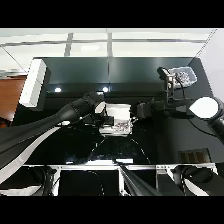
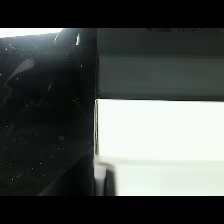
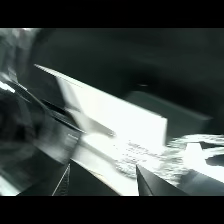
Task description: Fold the box and place the chain.
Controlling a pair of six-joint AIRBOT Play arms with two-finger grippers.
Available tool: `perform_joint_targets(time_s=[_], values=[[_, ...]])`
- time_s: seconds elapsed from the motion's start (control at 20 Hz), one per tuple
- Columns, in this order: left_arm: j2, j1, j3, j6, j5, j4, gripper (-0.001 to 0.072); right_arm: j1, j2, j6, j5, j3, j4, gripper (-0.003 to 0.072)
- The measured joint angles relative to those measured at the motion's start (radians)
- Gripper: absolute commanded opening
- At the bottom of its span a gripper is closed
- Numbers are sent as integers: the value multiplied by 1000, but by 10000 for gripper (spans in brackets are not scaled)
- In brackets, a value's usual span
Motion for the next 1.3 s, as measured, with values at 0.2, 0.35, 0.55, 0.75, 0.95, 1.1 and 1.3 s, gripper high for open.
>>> perform_joint_targets(time_s=[0.2,0.35,0.55,0.75,0.95,1.1,1.3], values=[[0,0,0,0,0,0,29,-43,6,-343,9,-120,-37,709],[0,0,0,0,0,0,29,-52,3,-659,-92,-214,-58,708],[0,0,0,0,0,0,29,-66,-50,-1124,-146,-270,-41,706],[0,0,0,0,0,0,29,-71,-128,-1406,-167,-285,80,707],[0,0,0,0,0,0,29,-72,-177,-1575,-183,-290,192,707],[0,0,0,0,0,0,29,-72,-205,-1650,-190,-290,283,707],[0,0,0,0,-1,0,29,-71,-240,-1690,-194,-290,336,706]])
